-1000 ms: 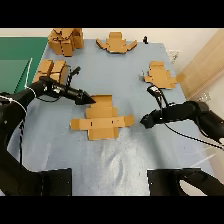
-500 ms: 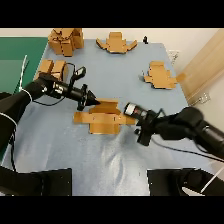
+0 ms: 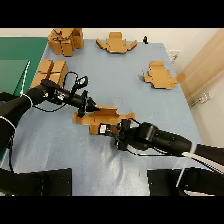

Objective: Fold the box.

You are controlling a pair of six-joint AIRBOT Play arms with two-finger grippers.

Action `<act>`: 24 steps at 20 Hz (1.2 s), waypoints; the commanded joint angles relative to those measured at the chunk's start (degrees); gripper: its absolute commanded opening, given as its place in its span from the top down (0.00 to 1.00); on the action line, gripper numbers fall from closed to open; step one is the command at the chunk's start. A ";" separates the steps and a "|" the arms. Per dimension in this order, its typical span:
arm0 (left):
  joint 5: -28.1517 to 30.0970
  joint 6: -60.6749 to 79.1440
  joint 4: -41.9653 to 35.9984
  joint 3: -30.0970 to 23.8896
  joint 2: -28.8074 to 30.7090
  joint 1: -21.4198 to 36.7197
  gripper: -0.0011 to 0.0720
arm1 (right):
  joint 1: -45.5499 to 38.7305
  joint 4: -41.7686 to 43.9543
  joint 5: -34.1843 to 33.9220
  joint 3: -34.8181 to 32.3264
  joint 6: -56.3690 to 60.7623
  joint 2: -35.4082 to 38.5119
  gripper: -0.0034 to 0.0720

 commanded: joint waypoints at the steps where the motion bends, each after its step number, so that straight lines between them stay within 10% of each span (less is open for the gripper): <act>1: 0.20 -0.11 2.25 -0.17 0.04 -0.02 0.97 | 0.52 -9.79 8.44 -0.04 3.61 -5.01 0.23; 24: -0.20 -1.97 2.91 -0.15 0.04 1.03 0.97 | -8.13 -11.72 7.96 4.15 10.01 -2.43 0.13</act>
